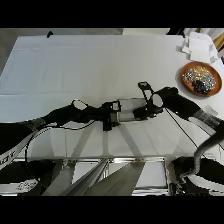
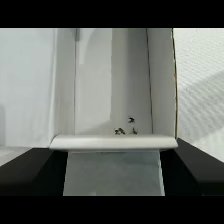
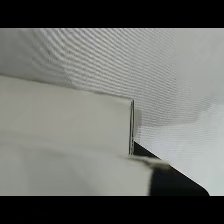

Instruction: Fold the box and place the chain.

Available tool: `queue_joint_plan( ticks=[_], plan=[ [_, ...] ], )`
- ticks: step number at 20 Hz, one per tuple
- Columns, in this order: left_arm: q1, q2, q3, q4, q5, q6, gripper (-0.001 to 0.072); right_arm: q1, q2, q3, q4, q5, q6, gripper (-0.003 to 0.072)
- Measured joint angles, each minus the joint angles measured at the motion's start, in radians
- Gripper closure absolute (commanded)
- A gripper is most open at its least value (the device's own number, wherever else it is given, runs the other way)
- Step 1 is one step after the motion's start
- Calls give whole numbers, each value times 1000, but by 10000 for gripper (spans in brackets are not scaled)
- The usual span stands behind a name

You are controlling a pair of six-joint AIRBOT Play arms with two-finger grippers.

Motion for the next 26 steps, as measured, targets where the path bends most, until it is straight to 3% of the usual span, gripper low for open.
queue_joint_plan(
  ticks=[6, 9, 13, 15, 16, 18, 19, 26],
  plan=[
    [-1, 0, 0, 0, -4, 1, 457, -27, -25, 15, -2, 23, 21, 435],
    [0, 0, 0, 0, -3, 1, 457, -28, -46, 17, -4, 40, 33, 598],
    [0, 0, 0, -1, -6, -1, 457, -29, -56, 18, -6, 52, 49, 678],
    [0, 0, 0, -1, -5, -1, 457, -26, -58, 18, -6, 60, 48, 678],
    [0, 0, 0, -1, -5, -1, 457, -23, -58, 18, -7, 62, 47, 664],
    [0, 0, 0, 4, -2, 3, 457, -15, -60, 18, -11, 65, 40, 413],
    [0, 0, 0, 5, -3, 5, 457, -12, -60, 18, -9, 66, 39, 364],
    [-1, 0, 0, 1, -2, 2, 457, -7, 34, 17, -43, 79, 6, 364]
  ],
)
